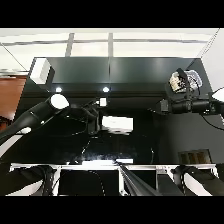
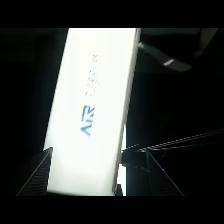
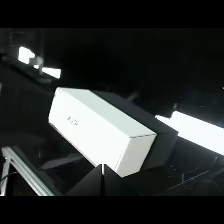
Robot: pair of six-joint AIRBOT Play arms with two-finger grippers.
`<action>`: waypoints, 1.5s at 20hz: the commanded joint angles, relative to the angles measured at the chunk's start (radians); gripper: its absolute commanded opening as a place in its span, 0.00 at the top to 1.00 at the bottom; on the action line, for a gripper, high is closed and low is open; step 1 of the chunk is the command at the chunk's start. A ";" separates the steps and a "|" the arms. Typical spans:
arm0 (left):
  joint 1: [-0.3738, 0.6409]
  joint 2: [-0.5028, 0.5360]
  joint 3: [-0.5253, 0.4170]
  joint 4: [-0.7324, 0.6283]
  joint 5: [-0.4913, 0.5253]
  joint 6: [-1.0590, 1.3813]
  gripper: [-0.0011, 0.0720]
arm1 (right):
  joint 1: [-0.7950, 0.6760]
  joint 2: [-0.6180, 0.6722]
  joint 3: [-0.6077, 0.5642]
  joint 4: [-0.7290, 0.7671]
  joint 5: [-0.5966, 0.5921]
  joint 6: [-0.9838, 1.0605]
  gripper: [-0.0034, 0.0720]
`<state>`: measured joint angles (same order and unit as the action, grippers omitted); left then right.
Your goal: Fold the box and place the chain.
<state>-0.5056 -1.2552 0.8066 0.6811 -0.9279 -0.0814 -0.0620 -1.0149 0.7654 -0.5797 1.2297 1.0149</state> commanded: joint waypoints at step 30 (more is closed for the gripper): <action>-0.099 -0.245 0.256 0.042 -0.068 -0.084 0.02 | -0.018 0.006 0.001 -0.017 -0.059 0.003 0.93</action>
<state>-0.6052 -1.4906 1.0611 0.7078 -0.9958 -0.1635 -0.0795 -1.0092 0.7654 -0.5968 1.1797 1.0176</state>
